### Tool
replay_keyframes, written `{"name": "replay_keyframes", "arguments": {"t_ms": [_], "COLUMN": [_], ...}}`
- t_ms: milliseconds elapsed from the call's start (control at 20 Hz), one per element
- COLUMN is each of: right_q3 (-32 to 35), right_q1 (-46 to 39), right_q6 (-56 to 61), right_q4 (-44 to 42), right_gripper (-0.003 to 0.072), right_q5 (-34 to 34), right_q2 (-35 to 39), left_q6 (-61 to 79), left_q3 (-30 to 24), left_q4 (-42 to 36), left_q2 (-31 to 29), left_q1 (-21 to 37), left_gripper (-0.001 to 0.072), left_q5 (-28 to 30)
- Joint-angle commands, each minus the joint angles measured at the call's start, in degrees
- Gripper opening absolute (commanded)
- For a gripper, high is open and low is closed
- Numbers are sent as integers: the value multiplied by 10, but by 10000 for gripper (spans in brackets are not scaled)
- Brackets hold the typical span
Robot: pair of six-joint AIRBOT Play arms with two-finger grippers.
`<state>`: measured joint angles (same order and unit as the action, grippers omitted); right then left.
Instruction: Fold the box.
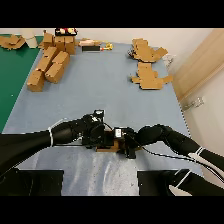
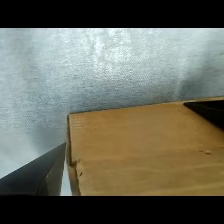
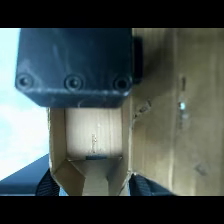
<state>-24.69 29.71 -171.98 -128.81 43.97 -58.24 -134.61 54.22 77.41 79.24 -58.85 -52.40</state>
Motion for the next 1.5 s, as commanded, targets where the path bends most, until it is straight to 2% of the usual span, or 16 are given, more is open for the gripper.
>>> {"name": "replay_keyframes", "arguments": {"t_ms": [0,150,450,600,700,900,950,1000,1150,1250,1300,1450], "right_q3": [0,0,0,0,0,0,0,0,0,0,0,0], "right_q1": [0,0,0,0,0,0,0,0,0,0,0,0], "right_q6": [1,1,1,1,1,1,1,1,1,1,1,1], "right_q4": [0,0,0,0,0,0,0,0,0,0,0,0], "right_gripper": [445,445,445,445,446,445,445,445,446,445,445,445], "right_q5": [1,1,1,1,1,1,1,1,0,0,0,0], "right_q2": [0,0,0,0,0,0,0,0,0,0,0,0], "left_q6": [0,2,2,3,5,20,22,22,35,159,266,718], "left_q3": [6,6,6,6,6,6,6,6,1,-17,-31,-78], "left_q4": [0,1,24,39,50,70,77,88,119,57,3,-255], "left_q2": [-1,-11,-75,-100,-116,-144,-150,-155,-165,-165,-165,-162], "left_q1": [1,6,23,33,34,36,36,36,51,106,145,279], "left_gripper": [542,542,542,534,447,446,360,19,12,11,11,11], "left_q5": [0,-12,-40,-73,-101,-173,-184,-196,-200,-187,-159,-31]}}
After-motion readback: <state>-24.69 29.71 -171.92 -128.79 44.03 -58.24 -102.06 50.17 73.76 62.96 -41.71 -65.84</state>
